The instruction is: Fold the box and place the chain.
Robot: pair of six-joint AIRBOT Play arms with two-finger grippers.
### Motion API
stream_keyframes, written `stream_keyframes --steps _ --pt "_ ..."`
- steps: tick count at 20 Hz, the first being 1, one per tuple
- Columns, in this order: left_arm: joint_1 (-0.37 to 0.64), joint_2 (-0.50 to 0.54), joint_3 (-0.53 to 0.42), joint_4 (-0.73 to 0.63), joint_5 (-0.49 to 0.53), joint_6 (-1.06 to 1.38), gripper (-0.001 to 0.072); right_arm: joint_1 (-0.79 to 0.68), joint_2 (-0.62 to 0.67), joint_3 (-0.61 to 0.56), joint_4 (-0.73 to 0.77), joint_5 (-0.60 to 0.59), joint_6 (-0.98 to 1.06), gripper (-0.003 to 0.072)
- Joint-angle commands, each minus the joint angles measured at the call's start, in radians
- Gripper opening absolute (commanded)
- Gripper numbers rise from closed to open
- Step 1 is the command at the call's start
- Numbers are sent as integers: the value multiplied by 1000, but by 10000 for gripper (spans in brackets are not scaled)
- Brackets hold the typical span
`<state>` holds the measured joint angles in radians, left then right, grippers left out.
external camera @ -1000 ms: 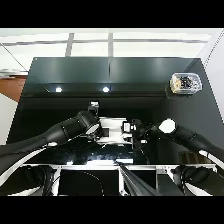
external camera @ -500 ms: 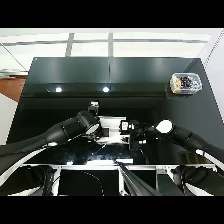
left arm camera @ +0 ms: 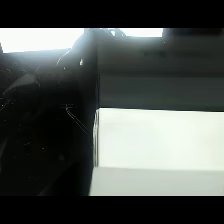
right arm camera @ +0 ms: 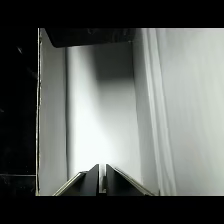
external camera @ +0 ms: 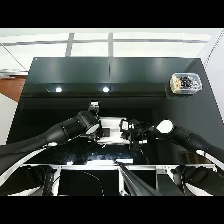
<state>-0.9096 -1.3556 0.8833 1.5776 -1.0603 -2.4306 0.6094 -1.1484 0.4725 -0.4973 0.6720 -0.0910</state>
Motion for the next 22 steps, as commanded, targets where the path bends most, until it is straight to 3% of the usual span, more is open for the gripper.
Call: stream_keyframes --steps 1,5,9,15,22 --pt "1 0 0 3 -3 0 29 -42 60 1 -95 18 107 60" --pt "1 0 0 3 -3 0 29 -217 214 1 -223 170 288 60" --pt "1 0 0 3 -4 0 30 -465 308 1 -334 289 658 60" --pt "1 0 0 0 -7 0 29 -743 291 -6 -353 323 1237 44" --pt "1 0 0 0 -15 0 29 -784 115 -7 -325 455 1292 44"
